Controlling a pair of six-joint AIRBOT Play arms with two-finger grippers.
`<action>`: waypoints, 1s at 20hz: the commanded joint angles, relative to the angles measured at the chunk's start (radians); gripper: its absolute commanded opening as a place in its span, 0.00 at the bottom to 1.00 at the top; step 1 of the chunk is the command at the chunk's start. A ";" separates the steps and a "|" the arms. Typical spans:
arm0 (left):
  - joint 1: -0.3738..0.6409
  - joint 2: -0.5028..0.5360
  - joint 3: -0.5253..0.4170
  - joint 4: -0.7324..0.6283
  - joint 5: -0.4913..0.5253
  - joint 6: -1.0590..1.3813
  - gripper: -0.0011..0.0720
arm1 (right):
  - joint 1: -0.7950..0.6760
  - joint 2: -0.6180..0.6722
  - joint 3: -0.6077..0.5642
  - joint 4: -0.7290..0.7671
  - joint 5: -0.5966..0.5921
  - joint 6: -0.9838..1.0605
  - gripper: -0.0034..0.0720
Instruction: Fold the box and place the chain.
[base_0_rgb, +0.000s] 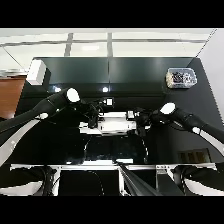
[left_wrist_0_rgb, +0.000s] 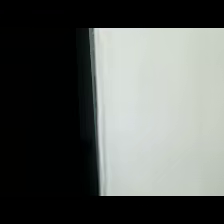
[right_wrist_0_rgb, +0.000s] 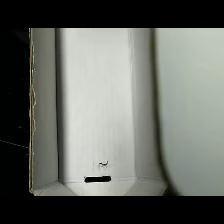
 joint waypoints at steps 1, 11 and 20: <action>0.000 0.000 0.001 0.001 0.007 -0.001 0.05 | 0.005 -0.011 0.000 0.008 0.000 -0.008 0.95; 0.000 -0.001 0.001 0.001 0.011 -0.001 0.05 | 0.009 -0.011 0.000 0.008 -0.010 -0.003 0.71; 0.000 0.000 0.001 0.001 0.011 -0.001 0.05 | 0.008 -0.011 0.000 0.003 -0.006 0.004 0.97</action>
